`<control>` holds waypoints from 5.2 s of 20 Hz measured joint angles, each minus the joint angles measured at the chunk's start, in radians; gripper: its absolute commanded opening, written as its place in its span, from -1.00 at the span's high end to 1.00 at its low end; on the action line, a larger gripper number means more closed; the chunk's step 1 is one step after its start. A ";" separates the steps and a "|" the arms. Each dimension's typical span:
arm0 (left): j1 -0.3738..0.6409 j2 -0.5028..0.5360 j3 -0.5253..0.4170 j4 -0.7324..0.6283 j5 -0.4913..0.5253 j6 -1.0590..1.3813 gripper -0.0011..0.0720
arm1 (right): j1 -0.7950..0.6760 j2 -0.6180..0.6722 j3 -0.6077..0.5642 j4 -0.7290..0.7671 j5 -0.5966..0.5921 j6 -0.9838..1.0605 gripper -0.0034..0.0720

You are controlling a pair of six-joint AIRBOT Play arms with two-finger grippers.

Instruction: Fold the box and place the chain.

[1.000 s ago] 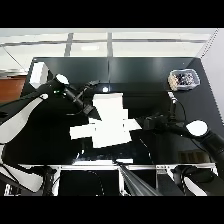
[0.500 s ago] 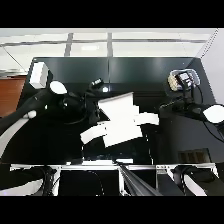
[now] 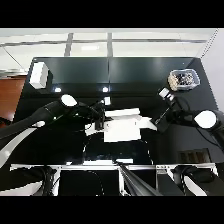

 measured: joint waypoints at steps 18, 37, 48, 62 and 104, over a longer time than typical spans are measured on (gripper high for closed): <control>-0.018 -0.068 0.019 0.087 0.023 0.034 0.89 | 0.298 -0.009 -0.090 0.004 0.004 -0.265 -0.92; -0.017 -0.068 0.019 0.084 0.025 0.026 0.89 | 0.323 -0.099 -0.011 -0.016 0.054 -0.355 -0.92; -0.017 -0.068 0.019 0.083 0.024 0.023 0.89 | 0.336 -0.229 -0.048 0.131 -0.045 -0.439 -0.92; -0.017 -0.068 0.019 0.082 0.028 0.023 0.89 | 0.278 -0.156 -0.011 0.169 -0.181 -0.429 -0.92; -0.018 -0.068 0.019 0.083 0.024 0.025 0.89 | 0.137 -0.429 -0.013 0.490 -0.083 -0.920 -0.55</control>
